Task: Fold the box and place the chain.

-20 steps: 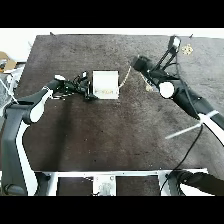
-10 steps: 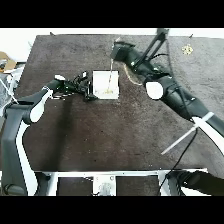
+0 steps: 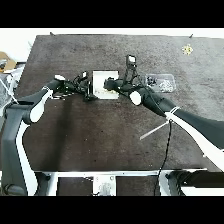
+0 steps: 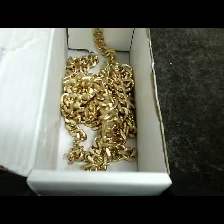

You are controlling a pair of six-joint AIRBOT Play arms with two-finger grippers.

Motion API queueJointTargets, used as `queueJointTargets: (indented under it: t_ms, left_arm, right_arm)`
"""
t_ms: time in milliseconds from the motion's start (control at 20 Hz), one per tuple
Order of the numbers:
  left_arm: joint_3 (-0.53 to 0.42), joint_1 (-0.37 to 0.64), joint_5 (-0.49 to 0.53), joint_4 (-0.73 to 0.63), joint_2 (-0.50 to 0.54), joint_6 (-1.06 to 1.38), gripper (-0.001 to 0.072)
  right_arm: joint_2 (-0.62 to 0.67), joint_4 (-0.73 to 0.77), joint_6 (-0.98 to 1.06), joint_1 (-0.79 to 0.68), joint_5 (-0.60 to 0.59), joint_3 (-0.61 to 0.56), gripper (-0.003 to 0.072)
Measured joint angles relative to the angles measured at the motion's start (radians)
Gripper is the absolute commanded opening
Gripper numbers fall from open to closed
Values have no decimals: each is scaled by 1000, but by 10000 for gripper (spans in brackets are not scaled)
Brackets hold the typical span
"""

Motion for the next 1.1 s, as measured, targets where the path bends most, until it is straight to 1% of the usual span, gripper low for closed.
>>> queueJointTargets:
  t_ms: [200,400,500,600,800,900,950,1000,1100]
  left_arm:
    - [0,0,0,0,0,0,343]
    - [0,0,2,0,0,0,343]
    - [0,0,2,0,0,0,343]
    - [0,0,3,0,0,0,343]
    - [0,0,3,0,0,0,343]
    - [0,0,3,0,0,0,343]
    - [0,0,4,0,0,0,343]
    - [0,0,4,0,0,0,343]
    - [0,0,4,0,0,0,343]
  right_arm:
    - [80,-81,-4,-110,121,-51,325]
    - [102,-104,30,-261,143,-157,325]
    - [76,-81,49,-320,95,-202,325]
    - [37,-35,63,-359,26,-222,325]
    - [-48,45,71,-390,-81,-203,325]
    - [-90,71,73,-392,-106,-173,324]
    - [-110,82,75,-387,-119,-156,276]
    - [-128,87,75,-380,-125,-141,87]
    - [-159,104,84,-370,-135,-118,2]
